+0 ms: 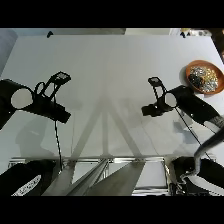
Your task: Fold the box and place the chain.
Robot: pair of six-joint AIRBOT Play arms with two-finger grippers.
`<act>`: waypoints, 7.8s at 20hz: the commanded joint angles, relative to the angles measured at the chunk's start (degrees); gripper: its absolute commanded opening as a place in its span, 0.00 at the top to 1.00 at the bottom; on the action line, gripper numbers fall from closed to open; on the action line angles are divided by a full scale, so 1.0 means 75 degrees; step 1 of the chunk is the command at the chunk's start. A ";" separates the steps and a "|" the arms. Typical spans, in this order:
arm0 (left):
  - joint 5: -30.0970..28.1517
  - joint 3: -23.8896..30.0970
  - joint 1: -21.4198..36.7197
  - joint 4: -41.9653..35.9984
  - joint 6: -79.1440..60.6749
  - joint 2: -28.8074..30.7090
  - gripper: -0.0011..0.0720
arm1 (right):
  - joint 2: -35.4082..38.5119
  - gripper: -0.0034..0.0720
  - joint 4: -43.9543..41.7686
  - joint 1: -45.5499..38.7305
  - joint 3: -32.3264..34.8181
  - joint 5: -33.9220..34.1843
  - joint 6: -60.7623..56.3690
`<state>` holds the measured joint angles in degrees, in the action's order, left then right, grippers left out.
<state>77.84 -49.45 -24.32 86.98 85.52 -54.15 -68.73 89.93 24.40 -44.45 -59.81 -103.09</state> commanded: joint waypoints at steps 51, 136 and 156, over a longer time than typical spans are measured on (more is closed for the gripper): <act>0.0000 0.0000 0.0009 0.0003 0.0000 0.0006 0.97 | -0.1341 0.93 0.3165 -0.6927 -0.1326 -0.1157 0.3480; -0.4132 -0.0224 -0.0976 -0.6688 -1.1692 -0.4153 0.98 | 0.5106 0.37 -0.2244 -0.0460 0.1550 0.1119 0.2975; -0.3666 -0.0691 -0.1303 -0.5802 -1.1657 -0.4421 0.98 | 0.4972 0.37 -0.2224 -0.0460 0.1588 0.1116 0.2981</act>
<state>48.38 -53.01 -33.82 40.64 -2.31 -87.37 -31.40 73.19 20.95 -32.58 -51.44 -80.73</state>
